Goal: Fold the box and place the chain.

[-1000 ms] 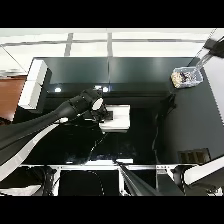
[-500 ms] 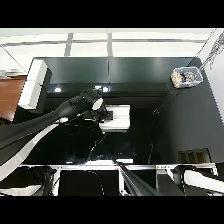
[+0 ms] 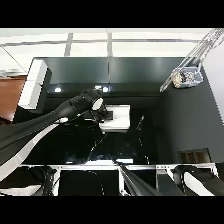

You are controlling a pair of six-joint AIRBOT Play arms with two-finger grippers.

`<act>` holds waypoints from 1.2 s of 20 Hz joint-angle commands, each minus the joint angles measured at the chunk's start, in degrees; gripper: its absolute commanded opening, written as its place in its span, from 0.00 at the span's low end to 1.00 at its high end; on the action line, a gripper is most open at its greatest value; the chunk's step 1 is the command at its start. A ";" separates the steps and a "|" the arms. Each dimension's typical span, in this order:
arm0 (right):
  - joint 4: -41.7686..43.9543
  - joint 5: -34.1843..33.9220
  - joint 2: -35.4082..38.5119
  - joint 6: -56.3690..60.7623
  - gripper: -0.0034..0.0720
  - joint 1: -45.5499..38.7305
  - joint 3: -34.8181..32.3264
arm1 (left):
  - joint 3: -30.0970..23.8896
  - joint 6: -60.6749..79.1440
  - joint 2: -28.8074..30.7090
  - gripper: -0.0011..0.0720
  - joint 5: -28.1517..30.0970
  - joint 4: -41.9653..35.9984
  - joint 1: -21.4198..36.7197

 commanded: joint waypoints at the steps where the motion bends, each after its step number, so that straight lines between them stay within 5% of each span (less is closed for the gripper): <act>1: 1.97 11.10 1.60 -0.02 0.06 5.29 -0.24 | -0.02 0.02 0.00 0.05 -0.02 0.00 0.07; 6: 10.38 19.06 1.55 0.02 0.06 10.82 -2.51 | -0.02 0.00 0.00 0.05 -0.02 0.00 0.07; 15: 18.73 2.01 -0.02 -1.07 0.06 22.36 -12.09 | -0.02 0.02 0.00 0.05 0.00 0.02 0.07; 24: 10.62 -0.94 -1.46 -0.92 0.06 25.24 -31.28 | -0.02 0.02 0.00 0.05 0.00 0.04 0.07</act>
